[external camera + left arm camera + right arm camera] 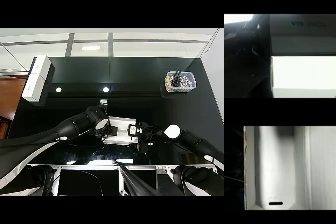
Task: Fold the box and place the chain.
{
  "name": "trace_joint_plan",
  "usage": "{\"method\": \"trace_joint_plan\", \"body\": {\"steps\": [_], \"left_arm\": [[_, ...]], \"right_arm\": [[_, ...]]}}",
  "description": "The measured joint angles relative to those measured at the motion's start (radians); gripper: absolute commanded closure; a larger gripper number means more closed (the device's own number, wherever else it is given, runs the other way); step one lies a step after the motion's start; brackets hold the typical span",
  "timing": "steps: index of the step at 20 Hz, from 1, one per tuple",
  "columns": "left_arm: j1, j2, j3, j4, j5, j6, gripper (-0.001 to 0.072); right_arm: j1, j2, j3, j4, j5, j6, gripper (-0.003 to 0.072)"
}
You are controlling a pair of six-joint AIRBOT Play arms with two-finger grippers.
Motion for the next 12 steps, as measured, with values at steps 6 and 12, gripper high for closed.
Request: {"method": "trace_joint_plan", "body": {"steps": [6,12], "left_arm": [[0.0,0.0,0.0,-0.011,0.003,-0.001,0.0685],[0.0,-0.001,0.001,0.006,-0.014,-0.006,0.0685]], "right_arm": [[0.001,0.034,0.061,-0.15,0.106,0.216,0.0151],[-0.037,0.114,0.083,-0.261,0.216,0.311,0.0151]]}}
